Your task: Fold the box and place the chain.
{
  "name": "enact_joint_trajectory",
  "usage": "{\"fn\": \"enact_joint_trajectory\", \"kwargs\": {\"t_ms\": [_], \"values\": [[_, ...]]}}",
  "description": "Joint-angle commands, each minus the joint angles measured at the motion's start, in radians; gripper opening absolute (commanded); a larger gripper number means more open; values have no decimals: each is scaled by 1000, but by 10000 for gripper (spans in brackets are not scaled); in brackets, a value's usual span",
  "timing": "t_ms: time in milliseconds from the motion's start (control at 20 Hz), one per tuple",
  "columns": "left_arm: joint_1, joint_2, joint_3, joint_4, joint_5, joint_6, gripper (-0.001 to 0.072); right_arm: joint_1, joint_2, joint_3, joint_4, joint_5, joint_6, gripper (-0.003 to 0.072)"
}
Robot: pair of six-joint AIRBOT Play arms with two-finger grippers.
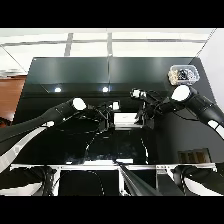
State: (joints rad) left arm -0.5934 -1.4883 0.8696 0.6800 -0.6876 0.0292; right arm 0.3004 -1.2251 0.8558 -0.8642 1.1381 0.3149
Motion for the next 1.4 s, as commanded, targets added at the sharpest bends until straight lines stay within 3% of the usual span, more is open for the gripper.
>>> {"fn": "enact_joint_trajectory", "kwargs": {"t_ms": [0, 150, 300, 400, 600, 750, 1350], "values": [[-1, 0, -1, 0, 0, 0, 333, 1, -5, -36, -4, 13, 29, 282], [-1, 0, -1, 0, 0, 0, 333, -3, 14, -28, 22, 28, 80, 282], [0, 0, -1, 0, 0, 0, 333, -47, 76, -11, 75, 29, 302, 258], [-1, 0, -1, 0, 0, 0, 333, -92, 88, -17, 91, 82, 492, 53], [0, 0, -1, 0, 0, 0, 333, -107, 77, -138, 283, 76, 550, 54], [-1, 0, -1, 0, 0, 0, 333, -107, 51, -213, 439, -47, 552, 54], [0, 0, -1, -10, 1, 0, 333, -107, -23, -213, 287, -151, 684, 55]]}}
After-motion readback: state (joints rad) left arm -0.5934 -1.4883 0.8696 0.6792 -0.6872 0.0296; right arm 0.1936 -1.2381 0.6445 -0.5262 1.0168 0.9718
